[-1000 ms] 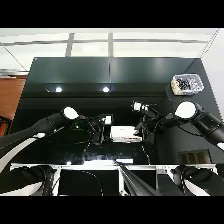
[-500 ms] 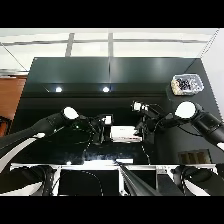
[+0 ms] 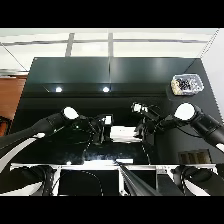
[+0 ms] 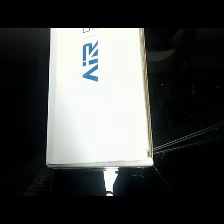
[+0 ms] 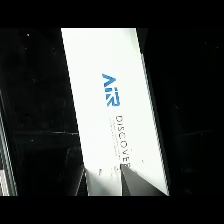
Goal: Fold the box and place the chain.
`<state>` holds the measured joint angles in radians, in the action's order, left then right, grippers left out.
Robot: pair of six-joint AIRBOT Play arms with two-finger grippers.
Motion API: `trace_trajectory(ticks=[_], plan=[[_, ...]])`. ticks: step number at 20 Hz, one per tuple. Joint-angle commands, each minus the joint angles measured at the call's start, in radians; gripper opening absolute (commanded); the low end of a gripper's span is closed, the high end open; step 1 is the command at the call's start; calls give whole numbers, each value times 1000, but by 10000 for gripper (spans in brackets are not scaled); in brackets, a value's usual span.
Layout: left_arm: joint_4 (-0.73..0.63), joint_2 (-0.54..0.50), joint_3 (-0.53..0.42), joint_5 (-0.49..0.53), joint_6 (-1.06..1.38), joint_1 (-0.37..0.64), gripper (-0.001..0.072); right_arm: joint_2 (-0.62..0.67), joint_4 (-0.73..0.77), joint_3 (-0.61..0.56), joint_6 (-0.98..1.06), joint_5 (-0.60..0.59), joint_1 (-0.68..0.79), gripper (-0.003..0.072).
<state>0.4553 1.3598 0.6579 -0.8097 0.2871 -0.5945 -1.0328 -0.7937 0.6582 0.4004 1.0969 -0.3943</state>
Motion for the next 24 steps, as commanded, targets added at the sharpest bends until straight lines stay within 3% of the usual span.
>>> trace_trajectory(ticks=[1,18,22,24], plan=[[0,1,1,1,0,-1,461,0,35,-2,4,6,-1,249],[0,1,1,1,0,-1,461,0,27,-56,14,-63,-1,248],[0,1,1,1,0,-1,461,14,22,2,93,37,10,248],[0,1,1,1,0,-1,461,26,23,54,201,155,50,247]])
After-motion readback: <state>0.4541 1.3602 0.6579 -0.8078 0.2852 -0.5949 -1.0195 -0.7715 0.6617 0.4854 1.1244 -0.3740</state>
